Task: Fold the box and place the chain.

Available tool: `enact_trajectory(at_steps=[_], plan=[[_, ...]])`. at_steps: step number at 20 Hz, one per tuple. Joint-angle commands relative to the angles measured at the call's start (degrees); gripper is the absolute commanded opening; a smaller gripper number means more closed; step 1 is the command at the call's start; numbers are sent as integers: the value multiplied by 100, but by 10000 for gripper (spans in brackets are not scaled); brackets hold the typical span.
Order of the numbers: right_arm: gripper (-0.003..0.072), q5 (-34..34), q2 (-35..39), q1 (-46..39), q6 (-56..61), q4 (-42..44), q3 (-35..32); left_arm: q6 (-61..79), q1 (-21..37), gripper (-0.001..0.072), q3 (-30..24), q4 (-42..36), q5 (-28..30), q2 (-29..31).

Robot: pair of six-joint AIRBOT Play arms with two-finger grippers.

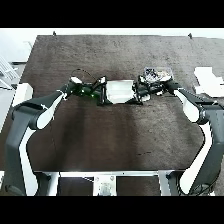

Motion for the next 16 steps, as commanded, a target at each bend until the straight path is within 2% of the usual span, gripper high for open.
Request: enact_trajectory(at_steps=[1, 8, 9, 10, 11, 16], plan=[[587, 2, 2, 2, 2, 2, 0, 2, 0, 720, 20, -20, 4, -24], [588, 2, 2, 2, 2, 2, 0, 2, 0, 711, 20, -20, 4, -28], [587, 2, 2, 2, 2, 2, 0, 2, 0, 612, 20, -17, 2, -28], [588, 2, 2, 2, 2, 2, 0, 2, 0, 429, 20, -15, -2, -28], [587, 2, 2, 2, 2, 2, 0, 4, 0, 352, 20, -11, -7, -28], [587, 2, 2, 2, 2, 2, 0, 0, 2, 350, 20, -15, -13, -28]])
